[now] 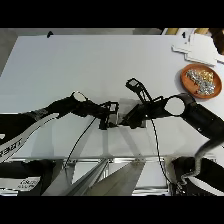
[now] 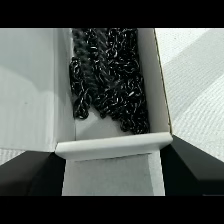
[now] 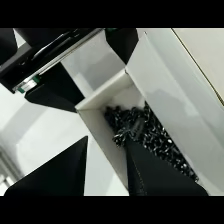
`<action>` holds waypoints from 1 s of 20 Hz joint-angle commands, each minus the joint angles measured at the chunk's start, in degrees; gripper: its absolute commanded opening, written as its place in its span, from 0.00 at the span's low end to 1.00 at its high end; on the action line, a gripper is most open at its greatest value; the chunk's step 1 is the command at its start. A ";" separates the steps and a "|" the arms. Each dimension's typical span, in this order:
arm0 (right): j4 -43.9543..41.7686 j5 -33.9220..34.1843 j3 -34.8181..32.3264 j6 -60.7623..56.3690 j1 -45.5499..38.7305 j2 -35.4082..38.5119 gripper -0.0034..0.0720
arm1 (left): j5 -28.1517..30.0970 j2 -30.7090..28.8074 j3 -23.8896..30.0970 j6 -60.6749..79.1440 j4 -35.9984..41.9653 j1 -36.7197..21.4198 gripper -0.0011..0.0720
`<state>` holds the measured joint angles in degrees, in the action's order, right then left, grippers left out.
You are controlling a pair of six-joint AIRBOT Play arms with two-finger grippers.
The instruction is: Fold the box and place the chain.
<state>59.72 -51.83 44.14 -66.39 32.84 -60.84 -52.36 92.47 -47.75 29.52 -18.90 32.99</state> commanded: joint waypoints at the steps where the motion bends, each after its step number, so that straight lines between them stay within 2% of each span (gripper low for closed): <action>1: 0.63 -3.19 3.58 1.38 -0.17 -0.76 0.41 | 0.00 -0.04 -0.04 0.00 0.00 -0.04 0.30; 6: 0.70 -10.71 17.25 5.97 -5.42 -0.96 0.40 | 0.02 -0.04 -0.04 0.02 0.00 -0.04 0.30; 9: 1.11 -21.51 18.01 6.86 -6.67 -1.03 0.36 | 0.00 -0.04 -0.04 0.02 0.00 -0.04 0.30; 11: 1.55 -26.32 17.99 6.88 -6.64 -1.03 0.33 | 0.00 -0.04 -0.04 0.02 0.02 -0.04 0.30; 12: 2.78 -27.30 17.99 6.88 -6.64 -1.03 0.30 | 0.00 -0.04 -0.04 0.02 0.00 -0.04 0.30; 16: 11.34 -27.26 17.99 5.84 -6.64 -2.05 0.30 | 0.00 -0.04 -0.04 0.02 0.00 -0.04 0.30; 20: 15.78 -25.44 17.99 4.72 -4.44 -3.45 0.41 | 0.00 -0.04 -0.04 0.02 0.00 -0.04 0.30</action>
<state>70.83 -77.80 62.04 -61.01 27.11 -63.53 -52.36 92.47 -47.75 29.52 -18.87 32.99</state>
